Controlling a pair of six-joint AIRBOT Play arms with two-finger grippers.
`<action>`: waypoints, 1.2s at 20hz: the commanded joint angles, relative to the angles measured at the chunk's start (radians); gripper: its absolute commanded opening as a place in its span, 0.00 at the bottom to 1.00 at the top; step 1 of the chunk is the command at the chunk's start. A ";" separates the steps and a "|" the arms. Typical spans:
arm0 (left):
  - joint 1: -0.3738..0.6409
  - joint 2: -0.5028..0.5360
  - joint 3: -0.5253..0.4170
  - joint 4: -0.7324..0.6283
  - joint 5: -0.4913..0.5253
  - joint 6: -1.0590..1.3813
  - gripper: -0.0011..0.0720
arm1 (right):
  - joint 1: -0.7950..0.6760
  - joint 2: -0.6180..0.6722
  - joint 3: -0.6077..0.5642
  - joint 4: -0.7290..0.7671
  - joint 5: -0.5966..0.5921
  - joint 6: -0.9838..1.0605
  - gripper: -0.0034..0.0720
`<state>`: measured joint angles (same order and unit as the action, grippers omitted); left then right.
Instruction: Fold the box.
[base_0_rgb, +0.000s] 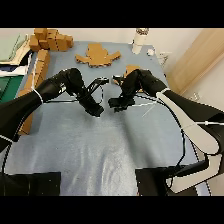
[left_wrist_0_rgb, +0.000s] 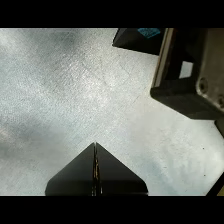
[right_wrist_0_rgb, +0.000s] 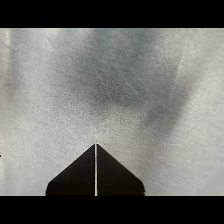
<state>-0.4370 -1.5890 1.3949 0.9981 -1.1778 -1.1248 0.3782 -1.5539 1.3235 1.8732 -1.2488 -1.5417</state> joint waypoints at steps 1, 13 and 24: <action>0.000 -0.001 0.000 0.000 0.000 0.000 0.04 | 0.000 0.000 0.001 0.000 0.000 0.000 0.05; 0.000 -0.001 0.000 0.000 0.000 0.000 0.03 | 0.000 0.000 0.001 0.000 0.001 0.000 0.05; 0.000 -0.001 0.000 0.000 0.000 0.000 0.03 | -0.084 -0.025 0.094 -0.235 0.075 0.135 0.40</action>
<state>-0.4370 -1.5890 1.3949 0.9981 -1.1778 -1.1244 0.3454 -1.5631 1.3602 1.8095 -1.1748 -1.5013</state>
